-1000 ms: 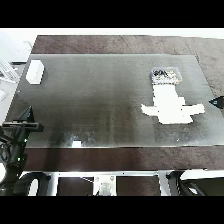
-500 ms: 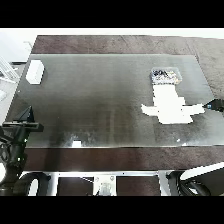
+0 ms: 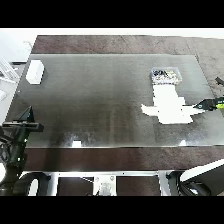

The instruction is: Fold the box and place the chain.

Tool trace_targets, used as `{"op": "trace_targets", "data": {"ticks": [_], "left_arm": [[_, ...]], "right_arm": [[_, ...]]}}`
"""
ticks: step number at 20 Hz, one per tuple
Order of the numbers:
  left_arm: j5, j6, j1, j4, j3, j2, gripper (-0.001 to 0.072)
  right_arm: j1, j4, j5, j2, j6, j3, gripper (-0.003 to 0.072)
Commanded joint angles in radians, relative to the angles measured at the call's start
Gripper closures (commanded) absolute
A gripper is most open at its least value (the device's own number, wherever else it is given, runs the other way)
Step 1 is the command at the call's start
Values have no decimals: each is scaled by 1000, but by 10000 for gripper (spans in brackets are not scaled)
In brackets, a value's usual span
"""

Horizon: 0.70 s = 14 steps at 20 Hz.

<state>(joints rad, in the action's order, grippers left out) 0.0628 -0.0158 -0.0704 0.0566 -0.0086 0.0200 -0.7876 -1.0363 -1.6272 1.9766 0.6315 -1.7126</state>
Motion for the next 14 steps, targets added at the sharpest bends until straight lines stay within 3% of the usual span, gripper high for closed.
{"op": "trace_targets", "data": {"ticks": [1,5,8,11,14], "left_arm": [[0,0,-1,0,0,0,690],[0,0,-1,0,0,0,690],[0,0,-1,0,0,0,690],[0,0,-1,0,0,0,690],[0,0,-1,0,0,0,690]], "right_arm": [[9,0,-39,4,23,7,266],[10,0,-42,5,23,46,281],[10,9,-41,5,10,65,410],[9,109,-84,5,-38,64,650],[14,143,-153,4,-29,68,683]]}}
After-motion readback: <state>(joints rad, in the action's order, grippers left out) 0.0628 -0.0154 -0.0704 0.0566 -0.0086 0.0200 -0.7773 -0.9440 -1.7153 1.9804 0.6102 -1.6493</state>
